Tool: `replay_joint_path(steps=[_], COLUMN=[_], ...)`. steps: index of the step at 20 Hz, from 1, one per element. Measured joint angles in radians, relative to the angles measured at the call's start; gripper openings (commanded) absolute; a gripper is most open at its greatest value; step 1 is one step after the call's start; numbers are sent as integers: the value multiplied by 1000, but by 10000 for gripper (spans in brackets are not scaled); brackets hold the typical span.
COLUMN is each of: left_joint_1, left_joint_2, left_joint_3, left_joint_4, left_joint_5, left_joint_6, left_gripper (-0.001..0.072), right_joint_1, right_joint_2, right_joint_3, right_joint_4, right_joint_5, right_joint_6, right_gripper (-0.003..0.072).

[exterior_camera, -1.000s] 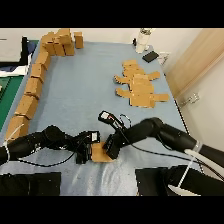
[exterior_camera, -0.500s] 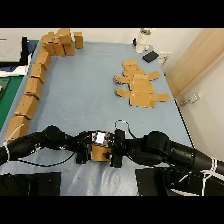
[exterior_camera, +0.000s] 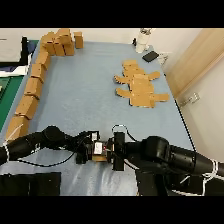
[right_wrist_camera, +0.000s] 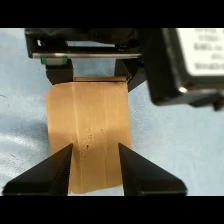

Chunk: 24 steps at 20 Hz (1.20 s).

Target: Fold the box.

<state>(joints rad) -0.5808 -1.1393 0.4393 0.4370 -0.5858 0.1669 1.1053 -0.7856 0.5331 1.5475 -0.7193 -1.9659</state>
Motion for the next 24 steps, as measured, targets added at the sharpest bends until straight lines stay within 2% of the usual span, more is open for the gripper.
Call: replay_joint_path(steps=[5,9,16,24], left_joint_1=[0,0,0,0], left_joint_2=[0,0,0,0], left_joint_3=[0,0,0,0], left_joint_4=[0,2,0,0], left_joint_5=[0,0,0,0], left_joint_6=[0,2,-2,-1], left_gripper=[517,518,518,517], right_joint_1=[159,285,414,445], right_joint_2=[-15,-54,-77,-104], right_joint_3=[-3,-4,17,33], right_joint_4=[-330,-513,-594,-624], right_joint_5=[-23,-75,-150,-201], right_joint_6=[267,470,590,613], right_gripper=[462,463,462,462])
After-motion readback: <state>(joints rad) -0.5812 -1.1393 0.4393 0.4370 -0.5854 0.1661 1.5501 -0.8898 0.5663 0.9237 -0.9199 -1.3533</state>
